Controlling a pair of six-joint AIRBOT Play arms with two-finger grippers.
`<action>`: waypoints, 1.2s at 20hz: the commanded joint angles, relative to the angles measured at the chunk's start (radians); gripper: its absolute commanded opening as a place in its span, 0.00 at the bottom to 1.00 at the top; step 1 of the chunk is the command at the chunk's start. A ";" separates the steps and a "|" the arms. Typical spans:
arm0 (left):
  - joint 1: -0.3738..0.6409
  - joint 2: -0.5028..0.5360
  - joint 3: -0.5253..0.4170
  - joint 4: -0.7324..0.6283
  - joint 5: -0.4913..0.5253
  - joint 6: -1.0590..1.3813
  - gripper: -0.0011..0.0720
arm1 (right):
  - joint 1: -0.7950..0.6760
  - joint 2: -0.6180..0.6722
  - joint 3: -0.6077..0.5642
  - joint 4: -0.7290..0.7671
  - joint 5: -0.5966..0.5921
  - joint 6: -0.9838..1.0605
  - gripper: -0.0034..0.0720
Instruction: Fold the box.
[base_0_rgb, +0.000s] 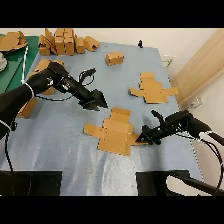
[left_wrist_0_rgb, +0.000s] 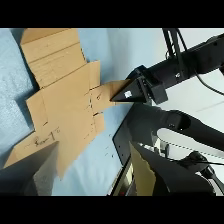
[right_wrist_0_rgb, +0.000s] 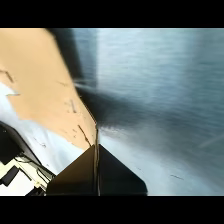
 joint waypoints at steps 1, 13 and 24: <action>0.001 -0.011 0.000 0.001 0.009 0.003 0.93 | 0.002 0.000 0.006 0.152 0.008 -0.188 0.05; 0.105 -0.164 0.000 0.005 0.048 0.071 0.93 | 0.305 0.253 0.002 0.000 0.070 -0.329 0.05; 0.101 -0.173 0.000 0.063 0.013 0.142 0.93 | 0.306 0.303 0.002 -0.044 0.132 -0.320 0.05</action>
